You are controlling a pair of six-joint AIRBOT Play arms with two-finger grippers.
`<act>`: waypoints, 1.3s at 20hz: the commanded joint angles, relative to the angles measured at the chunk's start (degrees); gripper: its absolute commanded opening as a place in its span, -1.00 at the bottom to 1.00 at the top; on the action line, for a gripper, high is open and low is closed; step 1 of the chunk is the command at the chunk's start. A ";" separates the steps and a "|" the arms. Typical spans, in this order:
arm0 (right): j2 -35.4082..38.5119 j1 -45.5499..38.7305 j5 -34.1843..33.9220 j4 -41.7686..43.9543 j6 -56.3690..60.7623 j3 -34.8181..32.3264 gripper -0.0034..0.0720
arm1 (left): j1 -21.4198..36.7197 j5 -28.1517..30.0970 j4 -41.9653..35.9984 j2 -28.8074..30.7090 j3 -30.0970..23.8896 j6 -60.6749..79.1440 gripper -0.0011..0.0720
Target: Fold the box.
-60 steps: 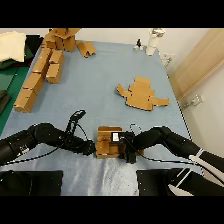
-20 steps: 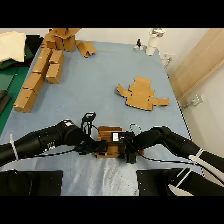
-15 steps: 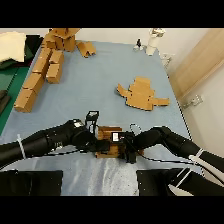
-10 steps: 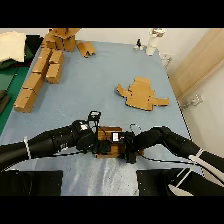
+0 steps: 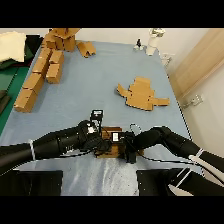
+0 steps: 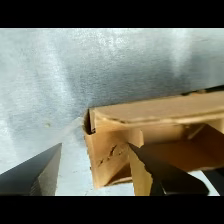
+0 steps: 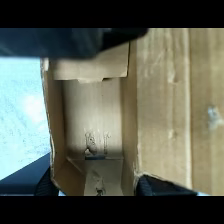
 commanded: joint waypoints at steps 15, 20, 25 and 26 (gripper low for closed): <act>0.02 -0.02 0.00 -0.02 0.02 0.07 0.41 | -3.76 -1.60 1.46 -7.17 3.34 -7.45 -0.01; 0.02 -0.02 0.00 0.00 0.02 0.07 0.41 | -3.52 -2.03 1.64 -8.13 3.37 -9.68 -0.03; 0.02 -0.02 0.00 -0.02 0.02 0.07 0.41 | -3.54 -1.70 1.62 -8.13 3.37 -12.17 -0.93; 0.02 -0.02 0.00 -0.02 0.02 0.07 0.41 | -3.54 -1.55 1.60 -8.13 3.37 -12.13 -0.93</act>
